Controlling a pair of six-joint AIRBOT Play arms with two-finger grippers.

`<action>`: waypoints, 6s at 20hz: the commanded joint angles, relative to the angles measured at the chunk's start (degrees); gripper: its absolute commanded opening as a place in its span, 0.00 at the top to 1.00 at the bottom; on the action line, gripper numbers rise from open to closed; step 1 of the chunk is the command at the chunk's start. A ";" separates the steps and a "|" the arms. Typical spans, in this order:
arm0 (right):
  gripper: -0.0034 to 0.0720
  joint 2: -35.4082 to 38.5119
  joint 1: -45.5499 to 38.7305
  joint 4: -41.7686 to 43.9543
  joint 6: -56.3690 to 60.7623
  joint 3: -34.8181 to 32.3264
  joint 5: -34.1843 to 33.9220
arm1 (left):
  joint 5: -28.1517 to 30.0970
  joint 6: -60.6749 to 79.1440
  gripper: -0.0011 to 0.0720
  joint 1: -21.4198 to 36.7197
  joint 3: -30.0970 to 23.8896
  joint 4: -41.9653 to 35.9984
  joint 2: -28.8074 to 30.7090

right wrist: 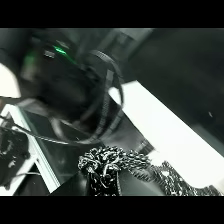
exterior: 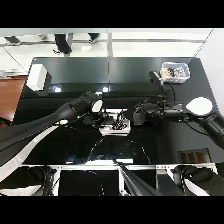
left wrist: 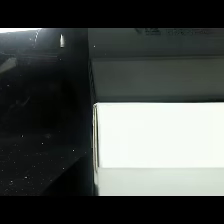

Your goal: Fold the box and place the chain.

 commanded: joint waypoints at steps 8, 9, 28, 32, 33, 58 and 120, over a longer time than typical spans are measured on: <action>0.60 -2.05 -4.85 -4.61 2.27 0.24 2.69 | -0.02 0.00 0.95 0.04 0.04 0.00 -0.02; 0.60 -1.84 -7.58 -5.18 2.23 0.33 4.92 | -0.02 0.00 0.95 0.04 0.04 0.00 -0.02; 0.60 -0.17 -25.27 -11.37 0.72 0.37 22.40 | -9.99 -3.72 0.38 -6.54 4.17 18.86 15.34; 0.60 -0.17 -25.27 -11.37 0.74 0.37 22.40 | -9.73 -1.01 0.38 1.18 -7.65 20.24 28.41; 0.60 -0.17 -25.27 -11.37 0.74 0.37 22.43 | -7.26 0.44 0.38 5.09 -12.26 17.25 31.32; 0.60 -0.17 -24.92 -11.13 1.84 0.37 16.11 | 16.33 146.64 0.01 22.25 -25.46 -50.12 11.69; 0.00 -12.79 2.60 -15.72 -39.85 4.37 1.92 | 19.39 143.99 0.44 17.05 -23.71 -49.31 8.57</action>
